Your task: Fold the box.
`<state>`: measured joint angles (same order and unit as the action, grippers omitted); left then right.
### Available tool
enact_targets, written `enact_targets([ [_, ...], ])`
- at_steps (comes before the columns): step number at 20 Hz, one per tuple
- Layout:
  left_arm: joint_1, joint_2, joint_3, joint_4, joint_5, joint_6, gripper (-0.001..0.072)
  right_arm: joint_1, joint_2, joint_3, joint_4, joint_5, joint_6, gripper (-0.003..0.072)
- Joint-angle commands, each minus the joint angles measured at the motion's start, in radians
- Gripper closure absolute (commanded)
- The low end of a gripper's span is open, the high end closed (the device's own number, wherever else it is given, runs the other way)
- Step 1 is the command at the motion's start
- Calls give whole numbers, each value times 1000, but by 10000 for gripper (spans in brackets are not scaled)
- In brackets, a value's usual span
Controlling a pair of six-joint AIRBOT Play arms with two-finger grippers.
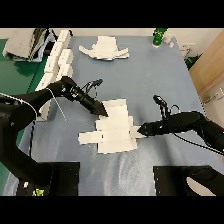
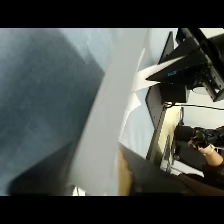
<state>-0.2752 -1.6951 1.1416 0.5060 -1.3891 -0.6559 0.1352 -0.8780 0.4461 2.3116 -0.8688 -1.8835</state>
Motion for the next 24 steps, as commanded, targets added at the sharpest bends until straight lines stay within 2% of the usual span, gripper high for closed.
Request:
enact_targets([
  [1, -9, -6, 18, 33, -20, 40, 485, 2, -1, -1, 0, 3, 7, 687],
  [2, -7, -6, 28, 37, -21, 40, 488, 2, -1, -1, 0, 3, 6, 687],
  [3, -7, -6, 40, 37, -33, 48, 664, 2, -1, -1, 0, 3, 6, 687],
  [4, -8, -6, 50, 37, -61, 81, 697, 2, -1, -1, 0, 3, 6, 687],
  [7, -12, -6, 61, 36, -95, 123, 696, 2, -1, -1, -1, 11, 6, 668],
  [8, -15, -6, 61, 35, -93, 126, 697, 1, 0, 1, -4, 23, 6, 552],
  [9, -19, -5, 63, 27, -87, 130, 697, -2, 0, 9, -15, 24, 6, 357],
  [10, -25, -5, 69, 24, -87, 166, 697, -13, 0, 25, -45, 24, 7, 268],
  [12, -35, -3, 77, 14, -68, 230, 699, -56, 0, 78, -188, 27, 105, 267],
  [15, -43, 31, 77, 8, 32, 292, 701, -144, 0, 164, -510, 8, 367, 267],
  [17, -57, 73, 61, -14, 63, 361, 703, -203, 0, 210, -634, -41, 509, 266],
  [20, -85, 170, -41, -71, 185, 459, 703, -254, 2, 276, -593, -105, 540, 272],
  [21, -102, 214, -96, -90, 255, 512, 704, -253, 4, 294, -543, -115, 524, 369],
  [23, -150, 298, -196, -108, 380, 644, 703, -253, 18, 310, -396, -112, 428, 638],
  [24, -176, 331, -238, -106, 430, 703, 702, -253, 26, 312, -332, -111, 384, 686],
])
